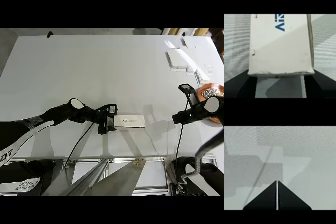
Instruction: Fold the box and place the chain.
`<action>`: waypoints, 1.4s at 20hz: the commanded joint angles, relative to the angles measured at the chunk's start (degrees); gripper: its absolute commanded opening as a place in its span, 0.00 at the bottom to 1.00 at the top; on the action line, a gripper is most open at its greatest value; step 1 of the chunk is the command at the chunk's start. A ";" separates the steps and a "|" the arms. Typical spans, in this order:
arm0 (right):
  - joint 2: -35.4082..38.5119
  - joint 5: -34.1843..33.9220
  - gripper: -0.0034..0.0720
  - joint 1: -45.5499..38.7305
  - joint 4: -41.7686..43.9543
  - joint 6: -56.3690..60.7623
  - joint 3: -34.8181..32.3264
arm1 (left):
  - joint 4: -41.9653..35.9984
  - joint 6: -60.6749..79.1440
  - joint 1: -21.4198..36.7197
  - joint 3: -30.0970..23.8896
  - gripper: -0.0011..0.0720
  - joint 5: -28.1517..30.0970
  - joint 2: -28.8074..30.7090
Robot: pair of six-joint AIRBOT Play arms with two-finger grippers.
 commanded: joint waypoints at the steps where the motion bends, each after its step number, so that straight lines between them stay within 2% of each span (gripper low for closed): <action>1: -0.04 0.04 0.07 -0.04 -0.02 0.07 -0.02 | 0.00 0.00 0.02 0.04 0.41 -0.63 0.00; 7: -0.04 0.04 0.07 -0.04 -0.02 0.07 -0.02 | -0.04 -0.90 0.57 0.04 0.41 -1.46 2.23; 9: -0.02 0.04 0.07 -0.04 0.00 0.07 -0.02 | 1.09 -7.02 2.01 0.04 0.41 -1.64 5.90; 12: -0.04 0.04 0.07 -0.04 0.00 0.07 -0.02 | 9.22 -14.36 7.39 0.04 0.41 0.33 13.90; 14: -0.04 0.04 0.07 -0.04 0.00 0.07 -0.02 | 14.97 -22.43 12.74 0.04 0.41 4.00 19.15; 18: -0.04 0.04 0.07 -0.04 -0.02 0.07 -0.02 | 27.85 -44.02 29.09 0.04 0.41 8.72 27.08; 25: -0.02 0.04 0.07 -0.04 0.00 0.07 -0.02 | 48.83 -79.34 58.97 0.00 0.42 5.14 27.76; 27: -0.02 0.04 0.07 -0.04 0.00 0.07 -0.02 | 54.07 -86.27 64.50 0.00 0.54 3.78 27.61; 28: -0.02 0.04 0.07 -0.04 -0.02 0.07 -0.02 | 56.41 -90.01 66.55 -0.02 0.55 2.47 27.21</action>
